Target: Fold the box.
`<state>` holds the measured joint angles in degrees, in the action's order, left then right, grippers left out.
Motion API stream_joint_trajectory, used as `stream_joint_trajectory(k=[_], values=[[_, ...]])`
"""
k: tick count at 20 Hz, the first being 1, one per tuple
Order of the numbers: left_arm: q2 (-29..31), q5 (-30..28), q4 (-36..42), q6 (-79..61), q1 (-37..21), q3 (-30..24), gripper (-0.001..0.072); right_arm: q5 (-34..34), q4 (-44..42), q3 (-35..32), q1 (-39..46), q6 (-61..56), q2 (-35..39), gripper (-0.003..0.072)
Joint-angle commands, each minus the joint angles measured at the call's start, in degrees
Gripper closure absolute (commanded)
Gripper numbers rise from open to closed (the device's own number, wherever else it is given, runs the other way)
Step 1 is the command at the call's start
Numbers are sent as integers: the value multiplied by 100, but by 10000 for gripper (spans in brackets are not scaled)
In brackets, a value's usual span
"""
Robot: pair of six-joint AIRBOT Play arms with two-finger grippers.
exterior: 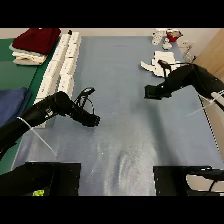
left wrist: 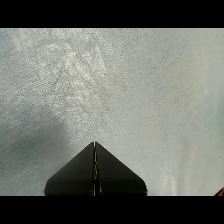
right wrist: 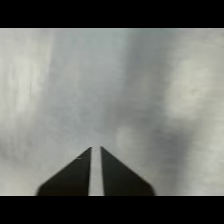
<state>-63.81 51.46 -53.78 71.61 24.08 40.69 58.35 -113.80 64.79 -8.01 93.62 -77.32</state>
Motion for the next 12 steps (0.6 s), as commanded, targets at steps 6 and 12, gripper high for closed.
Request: stream_joint_trajectory(k=[6, 12], values=[[-4, -2, -2, -2, 0, 0, 696, 564, 898, 3418, 2159, -901, -2273, 440], [-4, 0, -2, -2, 0, 0, 696, 925, -70, 4942, 3187, -743, -3692, 249]])
